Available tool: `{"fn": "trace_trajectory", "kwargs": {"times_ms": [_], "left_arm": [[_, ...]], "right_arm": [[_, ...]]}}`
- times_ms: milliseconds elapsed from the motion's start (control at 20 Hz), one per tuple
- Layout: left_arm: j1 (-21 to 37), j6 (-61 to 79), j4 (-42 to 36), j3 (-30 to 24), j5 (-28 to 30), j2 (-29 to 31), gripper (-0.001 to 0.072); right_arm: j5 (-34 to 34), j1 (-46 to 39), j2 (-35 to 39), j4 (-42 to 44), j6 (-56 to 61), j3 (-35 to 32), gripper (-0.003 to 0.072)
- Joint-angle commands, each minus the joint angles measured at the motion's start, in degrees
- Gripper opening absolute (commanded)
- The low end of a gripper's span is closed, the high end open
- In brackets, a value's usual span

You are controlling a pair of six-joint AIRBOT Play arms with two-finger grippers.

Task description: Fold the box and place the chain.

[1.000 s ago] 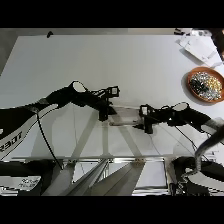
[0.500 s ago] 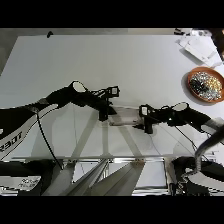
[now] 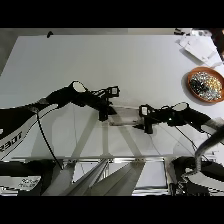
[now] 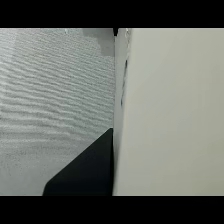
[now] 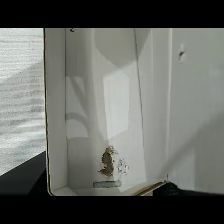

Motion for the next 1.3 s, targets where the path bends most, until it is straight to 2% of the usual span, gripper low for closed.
{"fn": "trace_trajectory", "kwargs": {"times_ms": [0, 500, 550, 650, 700, 950, 1050, 1250], "left_arm": [[0.0, 0.0, 0.0, 0.0, 0.0, 0.0, 0.0013], [0.0, 0.0, 0.0, 0.0, -0.7, 0.1, 0.0019], [0.0, -0.2, 0.0, 0.0, -0.9, 0.2, 0.0091], [0.1, -1.7, 0.1, 0.0, -1.7, 0.8, 0.0428], [0.1, -2.6, 0.6, 0.0, -2.3, 1.3, 0.0458], [0.1, -9.9, 12.6, 0.0, -6.5, 5.7, 0.0465], [0.1, -15.4, 18.3, 0.0, -8.3, 7.9, 0.0539], [0.4, -22.5, 23.8, 0.0, -12.0, 12.6, 0.0538]], "right_arm": [[0.1, 0.0, 0.0, 0.0, 0.0, 0.0, 0.0413], [0.1, 0.0, 0.0, 0.0, 0.0, 0.0, 0.0413], [0.1, 0.0, 0.0, 0.0, 0.0, 0.0, 0.0413], [0.1, 0.0, 0.0, 0.0, 0.0, 0.0, 0.0413], [0.1, 0.0, 0.0, 0.0, 0.0, 0.0, 0.0413], [0.1, 0.0, 0.0, 0.0, 0.0, 0.0, 0.0413], [0.1, 0.0, 0.0, 0.0, 0.0, 0.0, 0.0413], [0.1, 0.0, 0.0, 0.0, 0.0, 0.0, 0.0413]]}}
